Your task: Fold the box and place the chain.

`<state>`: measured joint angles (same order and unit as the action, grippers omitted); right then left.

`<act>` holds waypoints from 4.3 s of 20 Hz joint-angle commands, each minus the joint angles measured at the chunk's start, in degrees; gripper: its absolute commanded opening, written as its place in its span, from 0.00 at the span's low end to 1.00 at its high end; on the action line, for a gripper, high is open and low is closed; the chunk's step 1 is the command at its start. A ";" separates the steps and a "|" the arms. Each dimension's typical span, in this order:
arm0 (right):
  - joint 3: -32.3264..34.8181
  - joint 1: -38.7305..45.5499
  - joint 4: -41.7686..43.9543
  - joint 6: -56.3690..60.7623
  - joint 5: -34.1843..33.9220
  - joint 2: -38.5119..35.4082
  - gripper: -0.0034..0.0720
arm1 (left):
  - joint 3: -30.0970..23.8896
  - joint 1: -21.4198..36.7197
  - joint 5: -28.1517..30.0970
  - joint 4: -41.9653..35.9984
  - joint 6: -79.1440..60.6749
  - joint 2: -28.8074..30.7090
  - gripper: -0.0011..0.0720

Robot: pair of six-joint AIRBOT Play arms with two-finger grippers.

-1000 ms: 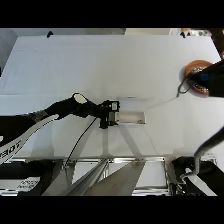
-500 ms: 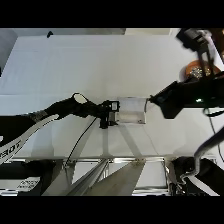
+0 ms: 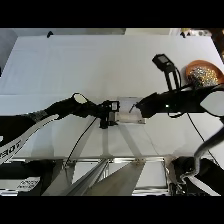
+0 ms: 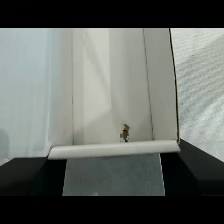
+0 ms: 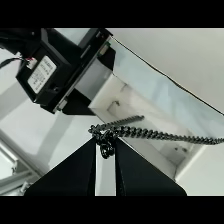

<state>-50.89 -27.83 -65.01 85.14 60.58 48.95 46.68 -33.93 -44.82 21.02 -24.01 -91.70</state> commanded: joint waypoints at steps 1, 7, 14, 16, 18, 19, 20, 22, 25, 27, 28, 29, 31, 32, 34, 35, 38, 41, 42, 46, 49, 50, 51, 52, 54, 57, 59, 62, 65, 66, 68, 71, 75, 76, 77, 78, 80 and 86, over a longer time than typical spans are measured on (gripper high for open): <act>4.39 -0.07 0.94 0.33 -2.23 0.37 0.07 | 0.00 0.02 0.00 0.02 0.00 0.04 0.30; 11.78 -0.09 1.22 4.90 -12.44 0.52 0.07 | 0.00 0.02 0.00 0.02 0.00 0.04 0.30; 14.95 -0.09 0.04 4.17 -11.74 6.01 0.17 | 0.00 0.02 0.00 0.02 0.00 0.04 0.30; 14.95 -0.09 -0.09 4.17 -11.26 7.41 0.28 | 0.00 0.02 0.00 0.02 0.00 0.04 0.30; 14.93 -0.07 -0.26 3.80 -10.60 7.23 0.28 | 0.00 0.02 0.00 0.02 0.00 0.04 0.30; 14.88 -0.07 -0.26 2.80 -9.84 7.23 0.28 | 0.00 0.02 0.00 0.02 0.00 0.04 0.30; 14.71 -0.07 -0.31 2.27 -8.79 7.19 0.29 | 0.00 0.02 0.00 0.02 0.00 0.04 0.30; 12.83 -0.07 -1.55 1.20 -5.31 6.47 0.42 | 0.00 0.02 0.00 0.02 0.00 0.04 0.30; 4.92 0.07 -11.28 -0.07 6.12 4.46 0.45 | 0.00 0.02 0.00 0.02 0.00 0.04 0.30; -1.09 1.55 -18.21 -0.11 15.13 3.65 0.44 | 0.00 0.02 0.02 0.02 0.00 0.04 0.30; -3.15 2.82 -21.05 -0.13 17.57 3.54 0.44 | 0.00 0.02 0.00 0.02 0.00 0.04 0.30; -4.42 4.42 -23.58 -0.11 18.80 3.56 0.44 | 0.00 0.02 0.00 0.02 0.00 0.04 0.30; -4.68 8.81 -26.86 0.17 17.29 3.96 0.44 | 0.00 0.02 0.00 0.02 0.00 0.04 0.30; -4.68 11.17 -26.91 0.39 16.04 4.74 0.44 | 0.00 0.02 0.00 0.02 0.00 0.04 0.30; -4.68 14.97 -26.69 0.52 12.83 7.34 0.44 | 0.00 0.02 0.00 0.02 0.00 0.04 0.30; -4.68 15.93 -26.69 0.61 10.60 9.22 0.47 | 0.00 0.02 0.00 0.02 0.00 0.04 0.30; -4.68 16.15 -26.45 3.13 4.13 15.76 0.68 | 0.00 0.02 0.00 0.02 0.00 0.04 0.30; -4.68 16.15 -26.45 5.03 -0.70 22.67 0.64 | 0.00 0.02 0.00 0.02 0.00 0.04 0.30; -4.68 16.15 -26.43 5.03 -1.20 24.59 0.61 | 0.00 0.02 0.00 0.02 0.00 0.04 0.30; -4.68 16.15 -26.16 5.05 -1.60 30.42 0.57 | 0.00 0.02 0.00 0.02 0.00 0.04 0.30; -4.68 16.15 -26.10 5.05 -3.34 33.31 0.57 | 0.00 0.02 0.00 0.02 0.00 0.04 0.30; -4.68 16.11 -26.03 5.05 -3.58 33.99 0.57 | 0.00 0.02 0.00 0.02 0.00 0.04 0.30; -4.68 16.11 -25.97 5.05 -3.65 34.47 0.57 | 0.00 0.02 0.00 0.02 0.00 0.04 0.30; -4.68 16.11 -25.97 5.07 -3.80 34.95 0.57 | 0.00 0.02 0.00 0.02 0.00 0.04 0.30; -4.68 16.11 -25.42 5.16 -4.33 35.95 0.57 | 0.00 0.02 0.00 0.02 0.00 0.04 0.30; -4.68 16.11 -24.15 5.14 -4.39 36.41 0.46 | 0.00 0.02 0.00 0.02 0.00 0.04 0.30; -4.68 16.11 -24.15 5.07 -4.33 36.41 0.30 | 0.00 0.02 0.00 0.02 0.00 0.04 0.30; -4.68 16.11 -24.15 4.42 -4.09 36.41 0.10 | 0.00 0.02 0.00 0.02 0.00 0.04 0.30; -4.68 16.11 -26.67 2.51 -2.14 35.04 0.07 | 0.00 0.02 0.02 0.02 0.00 0.04 0.30; -4.68 16.11 -27.67 1.77 -1.55 33.77 0.07 | 0.00 0.02 0.00 0.02 0.00 0.04 0.30; -4.68 16.11 -29.53 1.44 0.35 30.62 0.07 | 0.00 0.02 0.00 0.02 0.00 0.04 0.30; -4.68 16.11 -28.30 -0.13 5.49 24.70 0.07 | 0.00 0.02 0.02 0.02 0.00 0.04 0.30; -4.61 16.11 -20.11 -1.11 15.47 15.93 0.07 | 0.00 0.02 0.00 0.02 0.00 0.04 0.30; -4.57 16.11 -16.72 -1.86 17.38 13.75 0.07 | 0.00 0.02 0.02 0.02 0.00 0.04 0.30; -4.37 16.11 -13.40 -2.84 18.27 11.58 0.07 | 0.00 0.02 0.00 0.02 0.00 0.04 0.30; -4.20 16.09 -10.01 -3.93 18.78 9.49 0.07 | 0.00 0.02 0.00 0.02 0.00 0.04 0.30; -4.20 15.02 -5.49 -4.96 19.34 5.44 0.07 | 0.00 0.02 0.00 0.02 0.00 0.04 0.30; -4.20 6.16 -3.04 -4.15 16.06 0.20 0.07 | 0.00 0.02 0.00 0.02 0.00 0.04 0.30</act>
<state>-55.11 -17.96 -71.44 80.99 78.11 51.33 46.68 -33.93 -44.82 21.04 -24.01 -91.70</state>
